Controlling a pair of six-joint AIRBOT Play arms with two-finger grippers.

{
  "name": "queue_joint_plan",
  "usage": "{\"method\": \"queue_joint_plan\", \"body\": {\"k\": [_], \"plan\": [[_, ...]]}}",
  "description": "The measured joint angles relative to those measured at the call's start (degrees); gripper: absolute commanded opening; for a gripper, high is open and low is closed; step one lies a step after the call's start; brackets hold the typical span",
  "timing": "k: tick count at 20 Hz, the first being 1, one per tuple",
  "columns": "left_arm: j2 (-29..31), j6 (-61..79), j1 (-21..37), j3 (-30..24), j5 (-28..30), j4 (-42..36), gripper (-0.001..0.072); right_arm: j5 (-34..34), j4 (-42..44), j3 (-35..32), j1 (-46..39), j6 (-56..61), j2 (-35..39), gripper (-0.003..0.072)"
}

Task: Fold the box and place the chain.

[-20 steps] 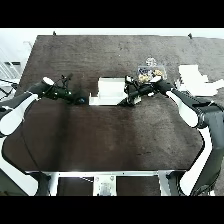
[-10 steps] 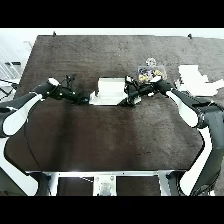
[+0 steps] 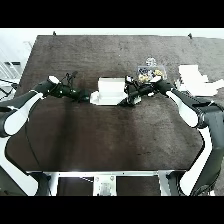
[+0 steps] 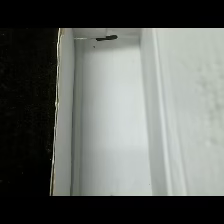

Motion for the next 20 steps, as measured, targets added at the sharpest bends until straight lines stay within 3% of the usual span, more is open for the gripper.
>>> {"method": "queue_joint_plan", "body": {"k": [20], "plan": [[1.9,3.2,0.0,0.6,-1.9,-6.3,0.0170,0.0,0.0,0.0,0.0,0.0,0.0,0.0531]]}}
